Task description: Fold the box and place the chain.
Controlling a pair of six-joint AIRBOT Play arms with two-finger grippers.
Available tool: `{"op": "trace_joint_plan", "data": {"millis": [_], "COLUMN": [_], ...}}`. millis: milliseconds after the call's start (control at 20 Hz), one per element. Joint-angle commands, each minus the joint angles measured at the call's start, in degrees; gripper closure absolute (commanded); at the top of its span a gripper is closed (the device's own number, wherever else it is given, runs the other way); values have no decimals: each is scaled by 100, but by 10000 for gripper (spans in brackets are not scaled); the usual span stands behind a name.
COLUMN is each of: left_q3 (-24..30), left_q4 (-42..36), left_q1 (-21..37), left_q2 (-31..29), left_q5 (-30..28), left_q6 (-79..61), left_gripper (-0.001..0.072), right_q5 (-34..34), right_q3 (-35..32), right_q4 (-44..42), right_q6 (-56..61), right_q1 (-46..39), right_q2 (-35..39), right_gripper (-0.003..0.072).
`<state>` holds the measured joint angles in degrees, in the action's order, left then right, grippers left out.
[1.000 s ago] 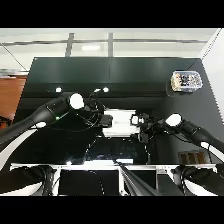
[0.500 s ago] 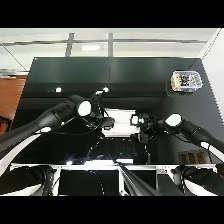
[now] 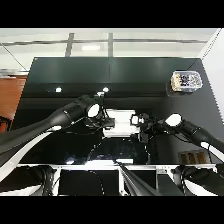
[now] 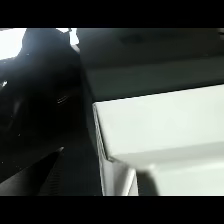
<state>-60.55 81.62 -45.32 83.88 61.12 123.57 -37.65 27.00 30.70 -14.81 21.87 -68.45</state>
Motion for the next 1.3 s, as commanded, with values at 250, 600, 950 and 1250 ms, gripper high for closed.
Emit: {"op": "trace_joint_plan", "data": {"millis": [250,600,950,1250], "left_q3": [-472,-616,-664,-678], "left_q4": [485,516,575,575], "left_q1": [-332,-363,-374,-374], "left_q2": [450,599,601,601], "left_q5": [428,507,557,540], "left_q6": [920,1193,1191,1189], "left_gripper": [206,354,522,663], "right_q5": [-2,-2,-2,-2], "right_q3": [0,0,0,0], "right_q4": [0,0,0,0], "right_q6": [2,2,2,2], "right_q1": [7,7,7,7], "right_q2": [-4,-4,-4,-4], "right_gripper": [676,676,676,676]}}
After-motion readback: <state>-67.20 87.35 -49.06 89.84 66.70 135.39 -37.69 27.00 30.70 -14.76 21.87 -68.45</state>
